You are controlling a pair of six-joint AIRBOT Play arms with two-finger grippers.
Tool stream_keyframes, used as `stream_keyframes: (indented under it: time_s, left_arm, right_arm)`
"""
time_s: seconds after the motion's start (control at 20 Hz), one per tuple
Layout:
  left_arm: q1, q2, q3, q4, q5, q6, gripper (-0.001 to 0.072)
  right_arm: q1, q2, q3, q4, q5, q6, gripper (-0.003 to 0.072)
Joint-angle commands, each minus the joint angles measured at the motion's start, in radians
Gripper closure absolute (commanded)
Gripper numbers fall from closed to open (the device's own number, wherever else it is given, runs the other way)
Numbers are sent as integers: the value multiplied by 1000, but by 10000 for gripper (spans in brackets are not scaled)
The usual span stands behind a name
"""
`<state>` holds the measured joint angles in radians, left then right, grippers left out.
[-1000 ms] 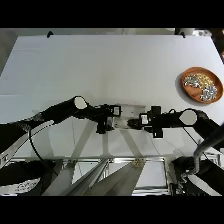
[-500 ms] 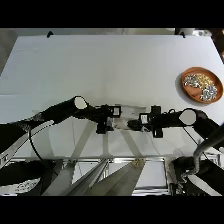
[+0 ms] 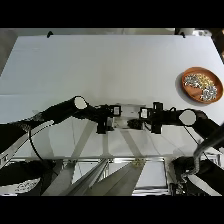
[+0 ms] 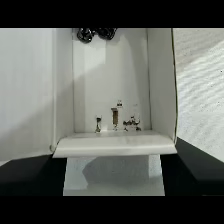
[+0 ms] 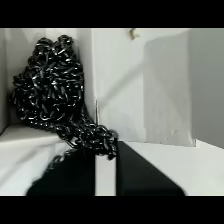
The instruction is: Fold the box and place the chain.
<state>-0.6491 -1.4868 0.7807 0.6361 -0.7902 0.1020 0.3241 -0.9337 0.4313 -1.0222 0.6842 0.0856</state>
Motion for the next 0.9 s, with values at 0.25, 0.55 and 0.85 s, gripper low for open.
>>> stream_keyframes:
  time_s: [0.25, 0.55, 0.85]
  left_arm:
    - [-1, 0, 0, 1, 1, 2, 457]
    - [-1, 0, 0, 1, 1, 2, 457]
    - [-1, 0, 0, 1, 0, 2, 457]
  right_arm:
    - [0, 163, 1, -183, 17, 270, 671]
    - [0, 389, 0, -134, 130, 337, 671]
    - [0, 474, 0, 274, 145, 328, 669]
